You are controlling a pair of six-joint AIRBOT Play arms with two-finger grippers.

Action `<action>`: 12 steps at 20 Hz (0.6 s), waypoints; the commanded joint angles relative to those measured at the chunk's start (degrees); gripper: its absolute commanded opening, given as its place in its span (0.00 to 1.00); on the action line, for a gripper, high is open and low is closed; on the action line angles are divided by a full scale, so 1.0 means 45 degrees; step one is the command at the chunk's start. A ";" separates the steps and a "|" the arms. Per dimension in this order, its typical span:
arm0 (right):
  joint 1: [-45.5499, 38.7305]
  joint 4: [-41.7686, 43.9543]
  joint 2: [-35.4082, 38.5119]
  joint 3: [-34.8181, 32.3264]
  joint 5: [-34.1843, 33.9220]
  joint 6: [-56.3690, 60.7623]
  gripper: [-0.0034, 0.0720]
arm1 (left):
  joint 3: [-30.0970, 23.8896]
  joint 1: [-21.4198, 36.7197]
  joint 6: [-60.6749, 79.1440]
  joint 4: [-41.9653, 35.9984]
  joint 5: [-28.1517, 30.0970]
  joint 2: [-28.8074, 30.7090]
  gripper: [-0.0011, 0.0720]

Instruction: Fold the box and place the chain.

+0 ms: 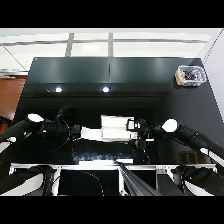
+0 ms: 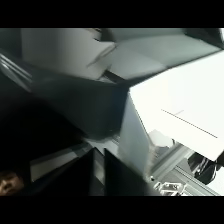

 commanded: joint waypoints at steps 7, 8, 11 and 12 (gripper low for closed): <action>0.0005 0.0005 0.0000 -0.0005 0.0005 0.0000 0.58 | 0.1239 -0.0782 0.1787 -0.0748 -0.1447 -0.0053 0.98; 0.0005 0.0005 0.0005 -0.0005 0.0005 0.0000 0.58 | 0.1443 -0.0894 0.1637 -0.0758 -0.1617 -0.0053 0.98; 0.0005 0.0005 0.0005 -0.0005 0.0005 0.0000 0.58 | 0.1972 -0.1763 0.1137 -0.0758 -0.1409 -0.0053 0.98; 0.0005 0.0005 0.0000 -0.0005 0.0000 0.0000 0.58 | 0.2152 -0.2127 0.0879 -0.0753 -0.0996 -0.0034 0.98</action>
